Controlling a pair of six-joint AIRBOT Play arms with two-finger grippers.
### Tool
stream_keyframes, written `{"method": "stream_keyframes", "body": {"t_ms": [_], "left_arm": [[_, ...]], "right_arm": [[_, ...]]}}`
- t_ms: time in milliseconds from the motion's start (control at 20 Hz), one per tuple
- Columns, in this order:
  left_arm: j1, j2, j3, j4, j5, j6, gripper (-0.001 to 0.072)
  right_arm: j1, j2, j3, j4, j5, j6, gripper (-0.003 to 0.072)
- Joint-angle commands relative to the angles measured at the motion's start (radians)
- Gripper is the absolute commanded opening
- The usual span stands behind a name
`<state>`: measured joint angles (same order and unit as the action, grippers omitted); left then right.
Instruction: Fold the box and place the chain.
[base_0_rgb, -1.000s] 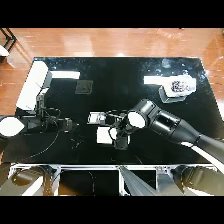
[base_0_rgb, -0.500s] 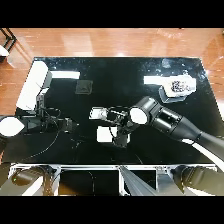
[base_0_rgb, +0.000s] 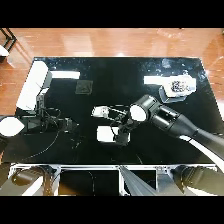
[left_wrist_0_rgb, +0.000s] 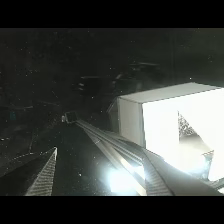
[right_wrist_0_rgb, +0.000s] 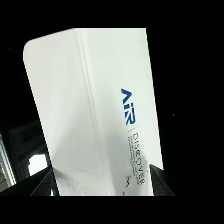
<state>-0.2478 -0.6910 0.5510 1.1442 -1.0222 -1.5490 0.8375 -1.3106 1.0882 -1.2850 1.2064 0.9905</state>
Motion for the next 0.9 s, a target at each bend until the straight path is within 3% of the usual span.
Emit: {"method": "stream_keyframes", "body": {"t_ms": [0, 150, 200, 500, 550, 600, 850], "left_arm": [[0.000, -0.001, 0.000, 0.000, 0.000, 0.000, 0.0626], [0.000, -0.001, 0.000, 0.000, 0.000, 0.000, 0.0626], [0.000, -0.001, 0.000, 0.000, 0.000, 0.000, 0.0626], [0.000, -0.002, 0.000, 0.000, 0.000, 0.000, 0.0626], [0.000, -0.002, 0.000, 0.000, 0.000, 0.000, 0.0626], [0.000, -0.002, 0.000, 0.000, 0.000, 0.000, 0.0626], [0.000, -0.002, 0.000, 0.000, 0.000, 0.000, 0.0626]], "right_arm": [[0.000, -0.016, 0.000, -0.018, -0.025, 0.000, 0.0690], [0.000, -0.016, 0.000, -0.018, -0.052, 0.000, 0.0665], [0.000, -0.016, 0.000, -0.018, -0.051, 0.000, 0.0529], [0.001, -0.016, 0.000, -0.018, -0.050, -0.003, 0.0518], [0.001, -0.016, 0.000, -0.018, -0.049, -0.008, 0.0410], [0.001, -0.016, 0.000, -0.018, -0.045, -0.011, 0.0352], [0.002, -0.016, 0.000, -0.017, -0.042, -0.011, 0.0352]]}}
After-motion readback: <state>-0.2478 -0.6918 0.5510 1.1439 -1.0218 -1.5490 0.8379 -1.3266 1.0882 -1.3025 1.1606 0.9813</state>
